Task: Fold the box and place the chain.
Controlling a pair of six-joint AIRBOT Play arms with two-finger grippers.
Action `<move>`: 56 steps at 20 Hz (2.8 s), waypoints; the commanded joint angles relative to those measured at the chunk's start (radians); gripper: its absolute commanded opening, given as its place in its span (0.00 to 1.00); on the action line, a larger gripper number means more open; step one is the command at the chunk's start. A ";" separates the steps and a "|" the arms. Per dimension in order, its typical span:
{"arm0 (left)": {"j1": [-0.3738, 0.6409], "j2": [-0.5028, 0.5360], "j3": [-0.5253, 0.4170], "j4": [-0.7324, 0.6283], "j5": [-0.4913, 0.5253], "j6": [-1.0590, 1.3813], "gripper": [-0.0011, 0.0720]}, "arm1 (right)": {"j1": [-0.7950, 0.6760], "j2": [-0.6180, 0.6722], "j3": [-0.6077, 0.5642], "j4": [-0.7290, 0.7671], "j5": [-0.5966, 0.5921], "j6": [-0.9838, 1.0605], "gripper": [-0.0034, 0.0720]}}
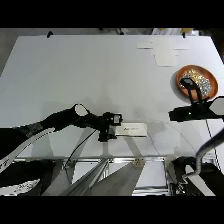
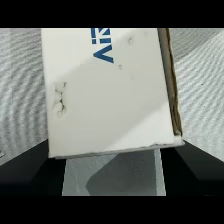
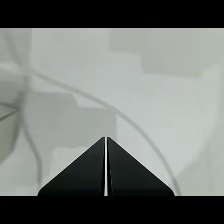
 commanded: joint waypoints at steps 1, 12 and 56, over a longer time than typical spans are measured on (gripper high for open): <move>0.000 0.001 0.001 0.000 0.001 0.000 0.21 | -0.026 0.001 -0.032 -0.187 0.058 0.112 0.07; 0.000 0.001 0.001 0.000 0.000 0.000 0.21 | -0.026 0.001 -0.085 -0.112 0.189 0.264 0.07; 1.225 0.510 -0.009 0.953 -0.407 -1.400 0.22 | -0.026 0.002 -0.085 -0.112 0.189 0.264 0.07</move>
